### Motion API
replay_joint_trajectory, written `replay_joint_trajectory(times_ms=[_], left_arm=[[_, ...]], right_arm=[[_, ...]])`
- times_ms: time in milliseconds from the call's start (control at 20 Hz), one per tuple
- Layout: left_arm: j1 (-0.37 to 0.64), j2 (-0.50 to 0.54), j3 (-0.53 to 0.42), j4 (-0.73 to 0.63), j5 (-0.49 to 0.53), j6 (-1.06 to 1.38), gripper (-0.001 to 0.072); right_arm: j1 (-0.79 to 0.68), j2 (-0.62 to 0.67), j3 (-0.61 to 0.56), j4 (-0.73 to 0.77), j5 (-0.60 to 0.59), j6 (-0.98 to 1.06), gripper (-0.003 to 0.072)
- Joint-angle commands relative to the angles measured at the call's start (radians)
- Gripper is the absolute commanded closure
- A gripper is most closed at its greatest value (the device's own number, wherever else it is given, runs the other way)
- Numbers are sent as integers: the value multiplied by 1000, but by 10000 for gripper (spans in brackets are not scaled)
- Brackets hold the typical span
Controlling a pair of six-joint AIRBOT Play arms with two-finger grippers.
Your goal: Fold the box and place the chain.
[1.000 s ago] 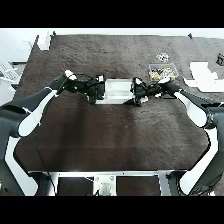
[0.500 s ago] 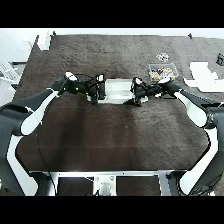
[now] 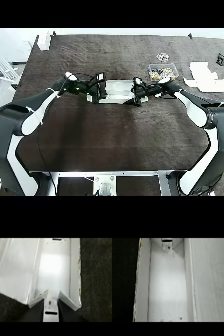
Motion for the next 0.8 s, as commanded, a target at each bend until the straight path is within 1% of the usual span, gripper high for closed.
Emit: replay_joint_trajectory(times_ms=[0, 150, 350, 400, 450, 600, 650, 700, 750], left_arm=[[-23, -1, 0, -7, 29, 3, 489], [-34, -1, 0, 5, 71, 2, 489], [-34, -1, 0, 5, 66, 2, 488], [-34, -1, 0, 5, 65, 2, 460], [-34, -1, 0, 5, 63, 2, 340], [-34, -1, 0, 7, 36, 2, 329], [-34, -1, 0, 11, 30, 2, 284], [-34, -1, 0, 12, 34, -8, 136], [-34, -1, 0, 13, 34, -9, 129]], right_arm=[[1, 0, 1, 0, 0, 0, 96], [1, 0, 1, 0, 0, 0, 96], [1, 0, 1, 0, 0, 0, 96], [1, 0, 1, 0, 0, 0, 97], [1, 0, 1, 0, 0, 0, 96], [1, 0, 1, 0, 0, 0, 96], [1, 0, 1, 0, 0, 0, 97], [1, 0, 1, 0, 0, 0, 97], [1, 0, 1, 0, 0, 0, 96]])
